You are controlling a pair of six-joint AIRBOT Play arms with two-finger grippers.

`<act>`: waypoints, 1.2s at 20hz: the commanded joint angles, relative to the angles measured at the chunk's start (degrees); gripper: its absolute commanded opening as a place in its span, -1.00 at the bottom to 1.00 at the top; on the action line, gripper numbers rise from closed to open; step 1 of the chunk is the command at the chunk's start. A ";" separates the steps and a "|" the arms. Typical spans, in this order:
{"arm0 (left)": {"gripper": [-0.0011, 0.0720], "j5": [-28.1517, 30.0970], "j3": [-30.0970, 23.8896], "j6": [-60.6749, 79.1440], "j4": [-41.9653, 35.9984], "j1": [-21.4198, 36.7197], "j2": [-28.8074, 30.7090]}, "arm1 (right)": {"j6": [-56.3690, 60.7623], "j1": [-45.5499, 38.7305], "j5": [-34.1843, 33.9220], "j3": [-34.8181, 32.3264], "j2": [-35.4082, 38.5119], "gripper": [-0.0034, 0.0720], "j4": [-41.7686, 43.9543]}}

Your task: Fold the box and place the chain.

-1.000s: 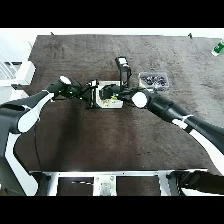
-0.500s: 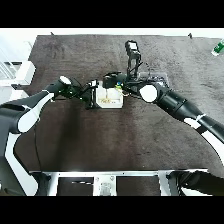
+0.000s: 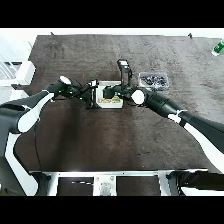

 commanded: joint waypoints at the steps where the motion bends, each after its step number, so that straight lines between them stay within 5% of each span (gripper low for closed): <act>1: 0.47 0.00 0.02 0.02 0.07 0.04 0.02 | 0.13 -4.92 0.76 -3.17 2.01 -0.02 -2.43; 8: 0.47 0.04 0.02 0.02 0.02 0.02 0.02 | 3.78 -19.32 -2.91 -9.70 2.64 0.04 -1.55; 18: 0.47 0.04 0.02 0.02 0.04 0.02 0.02 | 3.52 -21.90 -5.40 -0.68 -11.45 0.16 1.46; 21: 0.47 0.04 0.02 0.02 0.04 0.02 0.02 | 3.52 -21.90 -5.73 2.99 -14.97 -0.10 1.46; 23: 0.47 0.04 0.02 0.04 0.04 0.02 0.02 | 3.10 -21.90 -5.77 3.76 -15.91 -0.87 1.49; 24: 0.47 0.07 0.02 0.02 0.04 0.04 0.02 | 3.13 -21.68 -4.92 3.74 -15.08 -0.88 1.49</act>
